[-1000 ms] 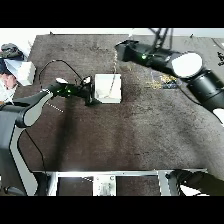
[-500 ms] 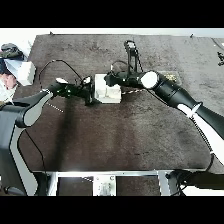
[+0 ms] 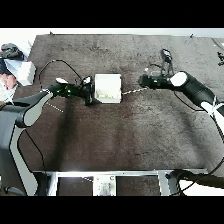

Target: Fold the box and place the chain.

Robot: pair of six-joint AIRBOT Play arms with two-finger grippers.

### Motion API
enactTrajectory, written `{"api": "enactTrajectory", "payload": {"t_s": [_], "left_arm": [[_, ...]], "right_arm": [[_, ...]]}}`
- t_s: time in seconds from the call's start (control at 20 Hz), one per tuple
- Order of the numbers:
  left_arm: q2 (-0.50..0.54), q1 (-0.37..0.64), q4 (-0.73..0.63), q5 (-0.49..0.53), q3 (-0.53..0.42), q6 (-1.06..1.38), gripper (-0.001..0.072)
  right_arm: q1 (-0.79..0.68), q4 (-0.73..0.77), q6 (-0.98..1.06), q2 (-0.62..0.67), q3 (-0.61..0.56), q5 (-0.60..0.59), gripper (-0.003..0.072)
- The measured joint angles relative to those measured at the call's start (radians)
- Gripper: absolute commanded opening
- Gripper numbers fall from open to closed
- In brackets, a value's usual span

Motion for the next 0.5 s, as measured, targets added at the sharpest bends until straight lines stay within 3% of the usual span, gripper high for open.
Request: {"api": "enactTrajectory", "payload": {"t_s": [0.25,0.45,0.5], "left_arm": [[0.000,0.000,0.000,0.000,0.000,0.000,0.0416],[0.000,0.000,0.000,0.001,0.000,0.000,0.0416],[0.000,0.000,0.000,0.001,0.000,0.000,0.0416]], "right_arm": [[-0.117,0.021,0.036,-0.100,-0.044,-0.094,0.0391],[-0.132,0.113,0.031,-0.205,-0.012,-0.174,0.0388],[-0.128,0.129,0.027,-0.230,0.006,-0.182,0.0307]]}}
